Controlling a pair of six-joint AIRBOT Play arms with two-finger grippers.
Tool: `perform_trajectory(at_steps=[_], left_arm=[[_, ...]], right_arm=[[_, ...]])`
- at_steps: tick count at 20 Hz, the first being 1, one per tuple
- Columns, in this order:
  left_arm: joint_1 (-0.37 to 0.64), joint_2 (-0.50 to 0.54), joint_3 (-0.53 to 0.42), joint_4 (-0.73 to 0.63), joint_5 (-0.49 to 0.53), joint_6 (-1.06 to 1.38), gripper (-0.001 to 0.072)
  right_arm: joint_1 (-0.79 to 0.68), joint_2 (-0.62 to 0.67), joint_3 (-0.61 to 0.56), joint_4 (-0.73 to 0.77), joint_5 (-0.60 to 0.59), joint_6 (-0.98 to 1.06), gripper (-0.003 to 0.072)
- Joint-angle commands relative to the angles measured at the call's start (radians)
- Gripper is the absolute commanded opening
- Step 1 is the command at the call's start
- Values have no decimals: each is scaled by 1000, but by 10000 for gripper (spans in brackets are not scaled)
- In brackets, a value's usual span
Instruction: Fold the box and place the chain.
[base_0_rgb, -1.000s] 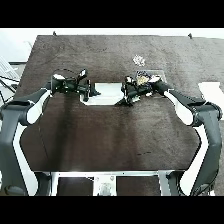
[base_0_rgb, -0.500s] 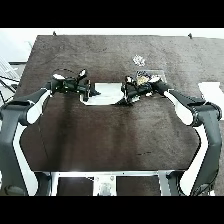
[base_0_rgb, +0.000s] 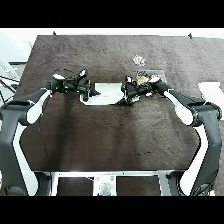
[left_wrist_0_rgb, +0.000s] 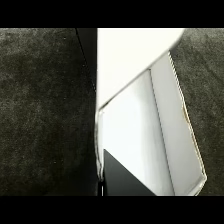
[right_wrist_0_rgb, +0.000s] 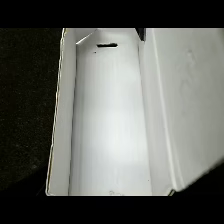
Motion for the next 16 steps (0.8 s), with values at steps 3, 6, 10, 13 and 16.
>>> perform_trajectory(at_steps=[3,6,10,13,16], left_arm=[[-1,1,0,0,2,0,19],[-1,1,0,0,0,-12,20],[-1,1,0,0,0,-35,19],[0,1,0,0,0,-35,19],[0,1,0,-7,-7,-34,24]], right_arm=[[1,0,0,0,1,0,588],[1,0,0,0,1,0,588],[1,0,0,0,1,0,588],[1,0,0,0,1,0,588],[1,0,0,0,1,0,588]])
